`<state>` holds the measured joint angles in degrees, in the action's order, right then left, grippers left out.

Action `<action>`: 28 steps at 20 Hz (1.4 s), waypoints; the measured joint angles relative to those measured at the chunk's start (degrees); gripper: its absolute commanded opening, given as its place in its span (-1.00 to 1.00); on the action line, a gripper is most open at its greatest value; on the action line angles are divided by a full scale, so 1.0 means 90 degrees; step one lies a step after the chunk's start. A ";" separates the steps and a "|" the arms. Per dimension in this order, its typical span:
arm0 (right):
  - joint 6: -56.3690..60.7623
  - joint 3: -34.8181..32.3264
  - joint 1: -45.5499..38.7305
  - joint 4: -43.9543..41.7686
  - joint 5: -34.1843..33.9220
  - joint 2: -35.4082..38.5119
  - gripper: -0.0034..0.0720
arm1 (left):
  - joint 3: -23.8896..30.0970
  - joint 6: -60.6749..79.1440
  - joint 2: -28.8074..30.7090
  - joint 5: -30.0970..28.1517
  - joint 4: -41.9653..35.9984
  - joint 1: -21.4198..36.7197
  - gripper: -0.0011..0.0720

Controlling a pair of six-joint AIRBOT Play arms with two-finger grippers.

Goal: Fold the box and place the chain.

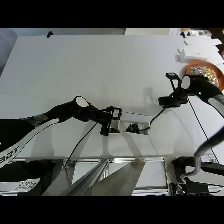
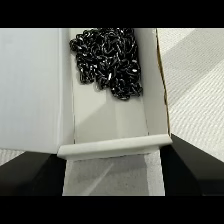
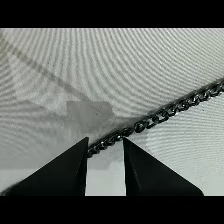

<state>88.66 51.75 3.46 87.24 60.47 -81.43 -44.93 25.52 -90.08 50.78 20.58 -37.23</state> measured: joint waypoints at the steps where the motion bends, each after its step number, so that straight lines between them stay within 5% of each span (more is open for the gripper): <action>1: 0.0015 -0.0002 0.0000 0.0000 0.0036 -0.0015 -0.55 | 0.0000 0.0000 0.0000 0.0000 0.0000 0.0000 -0.40; 5: 0.0083 -0.0051 0.0000 0.0015 0.0165 -0.0056 -0.86 | 0.0000 -0.0002 0.0000 0.0000 0.0000 0.0000 -0.40; 11: 0.0036 -0.0131 0.0000 -0.0007 0.0491 0.0223 -0.85 | 0.0000 -0.0002 0.0000 0.0000 0.0000 0.0000 -0.40; 17: -0.0301 -0.0124 0.0000 -0.0386 0.1149 0.1965 -0.85 | 0.0000 0.0000 0.0000 0.0000 0.0000 0.0000 -0.40; 28: -0.1195 -0.0124 0.0015 -0.3033 0.2414 0.5544 -0.85 | 0.0000 0.0000 0.0000 0.0000 0.0000 0.0000 -0.40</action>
<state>77.91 50.63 3.60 59.94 82.19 -31.53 -44.93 25.52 -90.08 50.78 20.58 -37.23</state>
